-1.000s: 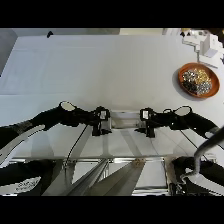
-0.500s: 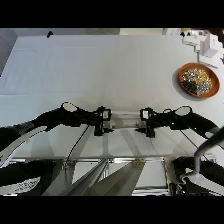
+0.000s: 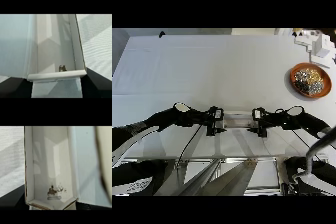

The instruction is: Fold the box and place the chain.

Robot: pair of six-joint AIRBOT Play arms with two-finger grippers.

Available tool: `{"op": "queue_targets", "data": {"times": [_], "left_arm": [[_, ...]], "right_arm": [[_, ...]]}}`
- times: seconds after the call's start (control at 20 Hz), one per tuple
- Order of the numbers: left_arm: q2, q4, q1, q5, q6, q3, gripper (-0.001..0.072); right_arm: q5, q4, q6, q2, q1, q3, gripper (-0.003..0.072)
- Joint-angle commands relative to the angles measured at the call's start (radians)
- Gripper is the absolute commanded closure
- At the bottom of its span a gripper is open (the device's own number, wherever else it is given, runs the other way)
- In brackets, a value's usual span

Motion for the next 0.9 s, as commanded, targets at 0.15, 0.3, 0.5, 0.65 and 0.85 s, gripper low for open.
{"op": "queue_targets", "data": {"times": [0.15, 0.3, 0.5, 0.65, 0.85], "left_arm": [[0.000, 0.001, 0.000, 0.002, 0.001, 0.001, 0.0644], [0.000, 0.001, 0.000, 0.002, 0.001, 0.001, 0.0644], [0.000, 0.001, 0.000, 0.002, 0.001, 0.001, 0.0644], [0.000, 0.001, 0.000, 0.002, 0.001, 0.001, 0.0644], [0.000, 0.001, 0.000, 0.002, 0.001, 0.001, 0.0644]], "right_arm": [[0.001, 0.000, -0.001, 0.000, 0.000, 0.001, 0.0391], [0.001, 0.000, -0.001, 0.000, 0.000, 0.001, 0.0391], [0.000, 0.000, -0.001, 0.000, 0.000, 0.001, 0.0391], [-0.005, 0.000, -0.002, 0.000, 0.000, 0.001, 0.0391], [-0.037, -0.001, -0.002, 0.000, 0.000, 0.001, 0.0391]]}}
